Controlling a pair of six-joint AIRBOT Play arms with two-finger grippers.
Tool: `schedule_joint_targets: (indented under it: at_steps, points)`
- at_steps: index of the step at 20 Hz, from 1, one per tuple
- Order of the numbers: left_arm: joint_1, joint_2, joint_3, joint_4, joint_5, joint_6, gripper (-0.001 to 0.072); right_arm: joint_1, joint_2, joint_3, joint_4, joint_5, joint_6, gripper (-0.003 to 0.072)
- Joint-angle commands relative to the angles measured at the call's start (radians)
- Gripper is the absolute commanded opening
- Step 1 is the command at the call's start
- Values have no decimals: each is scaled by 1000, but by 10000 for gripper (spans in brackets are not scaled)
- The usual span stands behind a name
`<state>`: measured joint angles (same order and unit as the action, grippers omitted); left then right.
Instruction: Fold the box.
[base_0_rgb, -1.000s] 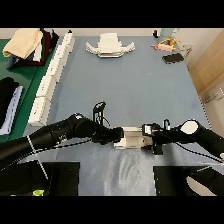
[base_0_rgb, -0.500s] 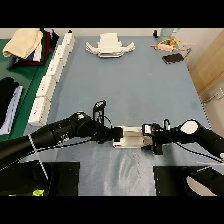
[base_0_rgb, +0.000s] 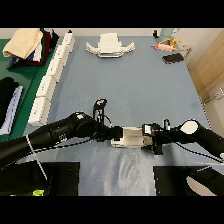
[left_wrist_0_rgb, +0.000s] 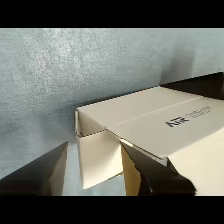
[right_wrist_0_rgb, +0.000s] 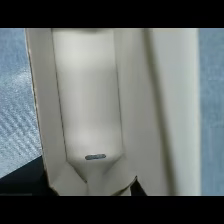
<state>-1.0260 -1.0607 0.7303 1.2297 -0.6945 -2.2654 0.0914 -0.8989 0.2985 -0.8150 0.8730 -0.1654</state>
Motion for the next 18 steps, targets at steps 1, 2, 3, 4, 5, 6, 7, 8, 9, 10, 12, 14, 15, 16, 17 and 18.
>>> schedule_joint_targets:
  at_steps: [1, 2, 3, 4, 5, 6, 7, 8, 9, 10, 12, 14, 15, 16, 17, 18]
  points:
    - [5, 8, -2, -3, -15, -11, 535, 0, 1, 1, 0, 0, 1, 519]
    - [5, 8, -4, -3, -16, -20, 534, 0, 1, 1, 0, 0, 1, 519]
    - [5, 8, -4, 0, -15, -30, 535, 0, 1, 1, 0, 0, 1, 519]
    - [5, 8, -4, 2, -17, -30, 535, 0, 1, 1, 0, 0, 1, 518]
    - [6, 10, -3, 2, -24, -30, 535, 0, 1, 1, 0, 0, 1, 519]
    - [11, 14, -2, 0, -42, -30, 534, 0, 1, 1, 0, 0, 1, 519]
    - [19, 26, -2, -1, -64, -29, 534, 0, 1, 1, 0, 0, 1, 519]
    - [31, 43, -2, -2, -92, -28, 534, 0, 1, 1, 0, 0, 1, 519]
    - [43, 62, -2, 1, -112, -28, 534, 0, 1, 1, 0, 0, 1, 519]
    - [57, 80, -3, 5, -129, -28, 534, 0, 1, 1, 0, 0, 1, 519]
    - [68, 89, -5, 6, -131, -28, 534, 0, 1, 1, 0, 0, 1, 519]
    - [66, 78, -7, 4, -124, -29, 534, 0, 1, 1, 0, 0, 1, 519]
    - [66, 76, -7, 4, -126, -27, 534, 0, 1, 1, 0, 0, 1, 519]
    - [66, 77, -7, 4, -128, -19, 533, 0, 1, 1, 0, 0, 1, 519]
    - [66, 80, -7, 3, -132, -11, 533, 0, 1, 1, 0, 0, 1, 519]
    - [66, 83, -7, 3, -135, 0, 533, 0, 1, 1, 0, 0, 1, 519]
